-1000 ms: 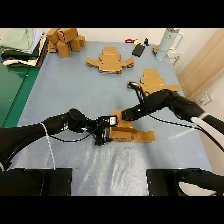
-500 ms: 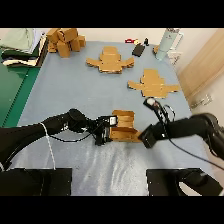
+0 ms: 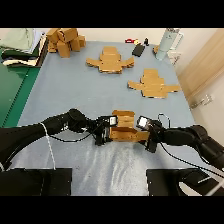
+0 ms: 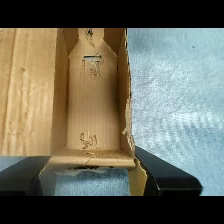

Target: Fold the box.

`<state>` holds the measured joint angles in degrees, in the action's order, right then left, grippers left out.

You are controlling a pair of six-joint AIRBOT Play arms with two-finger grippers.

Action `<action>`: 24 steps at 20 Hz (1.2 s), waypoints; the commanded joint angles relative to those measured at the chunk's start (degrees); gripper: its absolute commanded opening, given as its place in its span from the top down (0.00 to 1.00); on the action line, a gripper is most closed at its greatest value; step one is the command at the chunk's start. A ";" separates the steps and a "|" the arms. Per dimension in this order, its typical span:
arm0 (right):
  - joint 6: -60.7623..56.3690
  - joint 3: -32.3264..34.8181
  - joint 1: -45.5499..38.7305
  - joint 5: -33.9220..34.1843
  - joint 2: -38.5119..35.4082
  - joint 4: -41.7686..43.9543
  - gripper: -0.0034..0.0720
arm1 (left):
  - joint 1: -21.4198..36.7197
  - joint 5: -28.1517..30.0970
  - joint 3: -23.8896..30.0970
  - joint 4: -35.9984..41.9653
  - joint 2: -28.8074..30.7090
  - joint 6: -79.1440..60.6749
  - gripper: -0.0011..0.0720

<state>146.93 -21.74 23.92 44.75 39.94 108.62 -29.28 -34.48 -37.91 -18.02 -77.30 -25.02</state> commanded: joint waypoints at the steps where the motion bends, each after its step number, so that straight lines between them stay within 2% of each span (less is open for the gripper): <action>1: 14.27 0.39 0.13 -7.87 4.66 6.01 0.22 | 0.02 0.00 -0.07 0.00 0.02 0.00 0.24; 2: 17.59 0.39 0.17 -7.69 4.81 9.11 0.36 | 0.02 0.00 -0.07 0.00 0.02 0.00 0.24; 6: 21.81 0.39 2.56 -7.82 5.14 12.39 0.61 | 0.02 0.00 -0.07 0.00 0.02 0.00 0.24; 13: 22.67 0.39 6.14 -12.72 8.76 12.68 0.59 | 0.02 0.00 -0.07 0.00 0.02 0.00 0.24; 15: 22.64 0.42 6.45 -12.61 9.03 12.68 0.30 | 0.02 0.00 -0.07 0.00 0.02 0.00 0.24; 16: 22.64 0.42 6.45 -12.61 9.03 12.68 0.25 | 0.02 0.00 -0.07 0.00 0.02 0.00 0.24; 21: 22.58 0.42 6.43 -12.48 8.92 12.04 0.26 | 0.02 0.00 -0.07 0.00 0.02 0.00 0.24; 22: 22.53 0.37 6.43 -11.98 8.66 11.54 0.35 | 0.02 0.00 -0.07 0.00 0.02 0.00 0.24; 23: 21.35 0.37 6.40 -11.08 8.02 10.16 0.58 | 0.02 0.00 -0.07 0.00 0.02 0.00 0.24; 24: 17.44 0.35 6.40 -10.25 6.82 7.63 0.75 | 0.02 0.00 -0.07 0.00 0.02 0.00 0.24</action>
<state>168.75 -21.34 30.30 32.64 48.14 120.14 -29.28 -34.41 -37.91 -18.00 -77.30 -25.02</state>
